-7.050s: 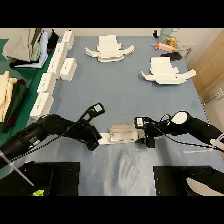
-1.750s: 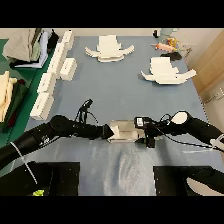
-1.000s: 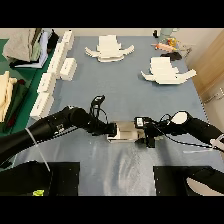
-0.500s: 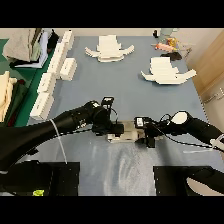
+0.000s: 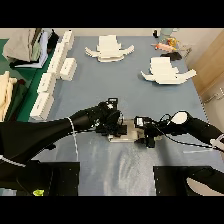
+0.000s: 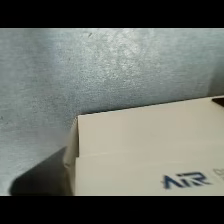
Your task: Fold the box.
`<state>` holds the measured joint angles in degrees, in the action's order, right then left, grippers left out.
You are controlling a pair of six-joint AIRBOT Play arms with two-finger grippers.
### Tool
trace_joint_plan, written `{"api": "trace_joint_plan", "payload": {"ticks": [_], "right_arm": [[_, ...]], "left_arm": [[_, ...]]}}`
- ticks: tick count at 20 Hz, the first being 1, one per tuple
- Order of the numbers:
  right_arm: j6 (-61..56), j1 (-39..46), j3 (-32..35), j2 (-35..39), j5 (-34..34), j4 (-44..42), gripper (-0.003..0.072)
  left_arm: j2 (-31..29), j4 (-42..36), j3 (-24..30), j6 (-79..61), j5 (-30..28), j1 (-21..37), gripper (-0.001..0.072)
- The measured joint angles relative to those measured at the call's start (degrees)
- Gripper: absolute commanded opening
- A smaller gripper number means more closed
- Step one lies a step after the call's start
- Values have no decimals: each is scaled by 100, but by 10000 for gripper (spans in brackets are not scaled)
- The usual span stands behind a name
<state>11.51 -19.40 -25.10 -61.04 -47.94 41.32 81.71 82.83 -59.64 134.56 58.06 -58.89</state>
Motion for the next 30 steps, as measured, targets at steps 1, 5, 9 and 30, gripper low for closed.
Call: {"api": "trace_joint_plan", "payload": {"ticks": [1,5,9,30], "right_arm": [[4,7,2,0,0,28,407],[7,9,2,0,-7,28,406],[7,7,2,0,-4,28,406],[9,0,2,0,2,26,406]], "left_arm": [[9,50,-11,26,55,-11,112],[35,142,-33,155,79,-61,17],[39,188,-35,177,76,-92,17],[-476,603,-581,188,1637,-61,456]]}}
